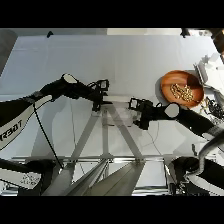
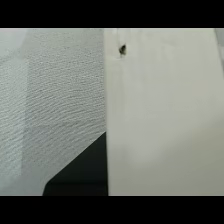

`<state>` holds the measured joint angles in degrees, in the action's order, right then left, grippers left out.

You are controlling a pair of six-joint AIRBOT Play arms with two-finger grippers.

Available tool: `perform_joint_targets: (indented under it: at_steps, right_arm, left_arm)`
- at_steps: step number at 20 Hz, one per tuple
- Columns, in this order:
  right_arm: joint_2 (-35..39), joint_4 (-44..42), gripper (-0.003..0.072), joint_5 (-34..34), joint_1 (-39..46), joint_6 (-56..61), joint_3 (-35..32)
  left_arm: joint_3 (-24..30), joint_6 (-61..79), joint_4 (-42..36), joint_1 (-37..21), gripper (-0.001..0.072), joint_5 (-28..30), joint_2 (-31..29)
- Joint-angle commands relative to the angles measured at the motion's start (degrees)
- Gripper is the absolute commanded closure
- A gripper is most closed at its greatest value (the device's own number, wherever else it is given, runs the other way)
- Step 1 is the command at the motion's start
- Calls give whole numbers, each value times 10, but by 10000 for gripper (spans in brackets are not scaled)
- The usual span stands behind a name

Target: Fold the box and place the chain.

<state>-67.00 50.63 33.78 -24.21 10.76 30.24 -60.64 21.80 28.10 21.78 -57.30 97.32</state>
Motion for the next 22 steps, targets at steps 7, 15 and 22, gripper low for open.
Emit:
perform_joint_targets:
  at_steps: [7, 15, 22]
  right_arm:
    - [-15, -71, 19, 54, -1, 8, 0]
    - [-15, -116, 19, 13, 0, 30, 0]
    - [-16, -116, 20, 11, 48, 26, 5]
  left_arm:
    - [0, 0, 0, 0, 700, 0, 0]
    - [0, 0, 0, 0, 700, 0, 0]
    - [0, 0, 0, 0, 700, 0, 0]
